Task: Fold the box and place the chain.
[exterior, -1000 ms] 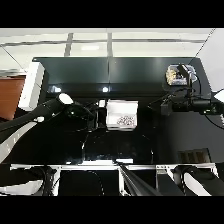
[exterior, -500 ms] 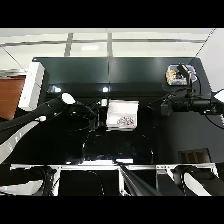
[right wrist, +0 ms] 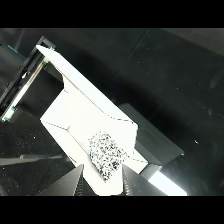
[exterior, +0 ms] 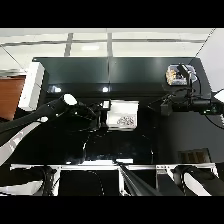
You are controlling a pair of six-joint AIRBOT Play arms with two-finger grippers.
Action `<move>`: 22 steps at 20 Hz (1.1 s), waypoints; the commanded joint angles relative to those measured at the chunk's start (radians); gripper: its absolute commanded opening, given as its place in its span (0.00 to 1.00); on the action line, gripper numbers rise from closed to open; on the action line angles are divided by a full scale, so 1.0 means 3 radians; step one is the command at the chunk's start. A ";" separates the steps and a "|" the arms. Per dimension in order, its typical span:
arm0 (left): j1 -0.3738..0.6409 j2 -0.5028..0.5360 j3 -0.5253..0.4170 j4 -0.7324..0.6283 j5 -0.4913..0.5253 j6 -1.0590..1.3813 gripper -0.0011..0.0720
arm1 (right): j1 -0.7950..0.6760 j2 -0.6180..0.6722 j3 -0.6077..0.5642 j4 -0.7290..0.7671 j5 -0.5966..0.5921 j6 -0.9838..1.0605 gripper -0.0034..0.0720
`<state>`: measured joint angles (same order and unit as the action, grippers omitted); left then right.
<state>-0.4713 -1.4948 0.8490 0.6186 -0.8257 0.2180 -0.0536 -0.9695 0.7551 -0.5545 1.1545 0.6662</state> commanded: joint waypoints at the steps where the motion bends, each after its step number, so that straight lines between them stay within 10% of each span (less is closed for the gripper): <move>1: -0.0078 -0.0001 0.0004 -0.0006 0.0039 0.0048 0.97 | 0.0000 0.0001 0.0003 0.0000 -0.0001 0.0000 0.43; 3: -0.0092 -0.0003 0.0004 -0.0005 0.0052 0.0048 0.92 | 0.0000 0.0001 0.0003 -0.0003 -0.0008 0.0000 0.43; 5: -0.0090 -0.0003 0.0004 -0.0006 0.0052 0.0048 0.52 | 0.0000 -0.0001 -0.0008 -0.0003 -0.0064 0.0001 0.43; 8: -0.0090 -0.0003 0.0004 -0.0005 0.0051 0.0048 0.49 | 0.0064 -0.0010 -0.0055 0.0003 -0.0407 0.0151 0.45; 10: -0.0090 -0.0003 0.0004 -0.0006 0.0051 0.0048 0.49 | 0.0264 -0.0108 -0.0058 0.0027 -0.0961 0.0501 0.99; 14: -0.0090 -0.0001 0.0004 -0.0006 0.0052 0.0048 0.49 | 0.0716 -0.0556 0.0088 0.0154 -0.2023 0.0679 0.98; 22: -0.0090 -0.0003 0.0004 -0.0006 0.0052 0.0048 0.49 | 0.0886 -0.0834 0.0233 -0.0109 -0.0562 -0.1099 0.98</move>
<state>-0.4976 -1.4948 0.8497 0.6163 -0.8108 0.2329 0.2001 -1.2167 0.8188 -0.5621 0.8097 0.5953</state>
